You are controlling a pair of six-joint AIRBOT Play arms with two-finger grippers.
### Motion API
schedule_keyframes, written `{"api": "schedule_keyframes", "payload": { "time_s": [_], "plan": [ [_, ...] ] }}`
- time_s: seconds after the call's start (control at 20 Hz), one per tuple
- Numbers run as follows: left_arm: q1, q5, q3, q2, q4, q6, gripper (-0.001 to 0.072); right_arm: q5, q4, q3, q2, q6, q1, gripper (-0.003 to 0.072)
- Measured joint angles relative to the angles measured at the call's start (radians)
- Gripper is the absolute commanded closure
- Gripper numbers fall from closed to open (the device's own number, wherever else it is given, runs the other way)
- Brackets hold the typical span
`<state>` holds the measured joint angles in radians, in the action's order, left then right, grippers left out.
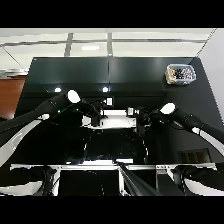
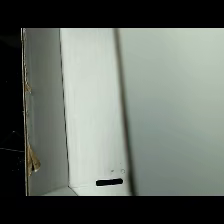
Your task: Fold the box and place the chain.
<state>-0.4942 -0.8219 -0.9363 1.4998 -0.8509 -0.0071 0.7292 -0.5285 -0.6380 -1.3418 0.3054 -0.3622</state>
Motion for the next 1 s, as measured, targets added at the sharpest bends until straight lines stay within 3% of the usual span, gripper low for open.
{"api": "schedule_keyframes", "payload": {
  "time_s": [0.5, 0.6, 1.0],
  "plan": [
    [0.000, 0.000, 0.000, 0.000, 0.000, 0.000, 0.0680, -0.010, -0.007, 0.000, -0.001, -0.021, 0.000, 0.0002],
    [0.000, 0.000, 0.000, 0.000, 0.000, 0.000, 0.0680, -0.016, -0.009, 0.000, -0.001, -0.026, 0.000, 0.0147],
    [0.000, 0.001, 0.000, 0.000, 0.000, 0.000, 0.0680, -0.018, -0.012, 0.000, -0.001, -0.032, 0.000, 0.0147]
  ]
}}
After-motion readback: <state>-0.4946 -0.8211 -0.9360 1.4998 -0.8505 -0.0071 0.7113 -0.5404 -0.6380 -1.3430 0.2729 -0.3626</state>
